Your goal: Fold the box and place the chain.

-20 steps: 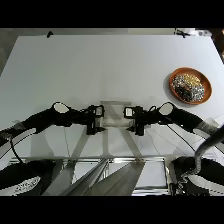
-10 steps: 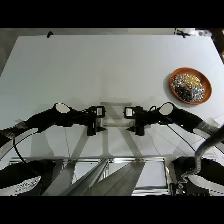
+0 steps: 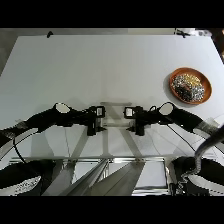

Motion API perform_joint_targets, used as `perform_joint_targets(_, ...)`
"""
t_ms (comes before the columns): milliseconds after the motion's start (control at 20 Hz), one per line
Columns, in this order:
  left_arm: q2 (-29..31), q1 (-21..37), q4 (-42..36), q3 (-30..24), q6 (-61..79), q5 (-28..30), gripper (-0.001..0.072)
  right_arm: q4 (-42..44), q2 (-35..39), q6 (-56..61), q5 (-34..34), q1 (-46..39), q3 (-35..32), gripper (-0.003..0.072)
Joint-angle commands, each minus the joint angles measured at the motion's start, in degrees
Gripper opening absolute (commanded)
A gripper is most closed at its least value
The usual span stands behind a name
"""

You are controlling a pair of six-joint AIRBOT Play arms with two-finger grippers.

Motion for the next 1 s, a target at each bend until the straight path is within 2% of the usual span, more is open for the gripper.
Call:
perform_joint_targets(0, -0.04, -0.04, 0.04, -0.04, -0.07, -0.04, 0.0143, 0.02, 0.02, 0.00, -0.02, 0.04, -0.02, 0.0403)
perform_joint_targets(250, -0.04, -0.04, 0.04, -0.04, -0.07, -0.07, 0.0143, -0.61, 0.04, 0.42, 0.76, 0.04, -0.02, 0.0405)
perform_joint_targets(300, -0.04, -0.04, 0.04, -0.04, -0.07, -0.04, 0.0143, -1.07, 0.04, 0.61, 1.97, 0.04, -0.02, 0.0450)
perform_joint_targets(350, -0.04, -0.04, 0.04, -0.04, -0.07, -0.04, 0.0143, -1.55, 0.07, 1.62, 3.19, -0.02, -0.02, 0.0637)
perform_joint_targets(400, -0.04, -0.04, 0.04, -0.04, -0.07, -0.07, 0.0143, -2.01, 0.22, 3.56, 3.76, -0.02, -0.02, 0.0715)
perform_joint_targets(650, -0.04, -0.04, 0.04, -0.04, -0.07, -0.07, 0.0143, -12.98, 5.99, 15.58, 5.60, -0.24, -0.02, 0.0716)
perform_joint_targets(950, -0.04, -0.04, 0.04, -0.04, -0.07, -0.04, 0.0143, -19.10, 16.28, 24.63, 10.69, -6.23, -0.02, 0.0713)
